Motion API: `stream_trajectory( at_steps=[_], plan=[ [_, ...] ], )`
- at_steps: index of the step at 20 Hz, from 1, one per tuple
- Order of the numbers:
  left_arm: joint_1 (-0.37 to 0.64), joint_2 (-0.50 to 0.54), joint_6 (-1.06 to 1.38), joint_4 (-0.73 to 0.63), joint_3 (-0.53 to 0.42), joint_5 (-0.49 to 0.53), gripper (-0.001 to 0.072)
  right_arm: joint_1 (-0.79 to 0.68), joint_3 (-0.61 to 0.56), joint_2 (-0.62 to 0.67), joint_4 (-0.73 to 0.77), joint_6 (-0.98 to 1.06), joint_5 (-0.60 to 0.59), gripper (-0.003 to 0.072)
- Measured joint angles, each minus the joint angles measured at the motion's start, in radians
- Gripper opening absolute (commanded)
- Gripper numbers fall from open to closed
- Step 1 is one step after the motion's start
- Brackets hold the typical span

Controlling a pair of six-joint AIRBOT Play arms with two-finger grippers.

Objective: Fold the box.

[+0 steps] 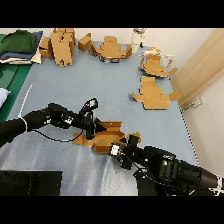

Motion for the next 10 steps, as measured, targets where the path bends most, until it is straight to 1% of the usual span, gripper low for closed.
stream_trajectory(
  at_steps=[4, 6, 8, 10],
  plan=[
    [0.0, 0.0, 0.0, -0.001, 0.0, 0.002, 0.0014, -0.055, 0.004, 0.0, 0.025, -0.008, -0.03, 0.0542],
    [0.0, 0.0, 0.0, 0.0, 0.0, 0.001, 0.0015, -0.104, 0.006, 0.0, 0.1, -0.085, -0.07, 0.0542],
    [0.0, 0.0, 0.0, 0.0, 0.0, 0.0, 0.0014, -0.166, 0.006, 0.0, 0.248, -0.24, -0.092, 0.0542],
    [0.0, 0.0, 0.0, 0.0, 0.0, 0.0, 0.0015, -0.237, 0.006, 0.0, 0.443, -0.441, -0.079, 0.0542]
  ],
)
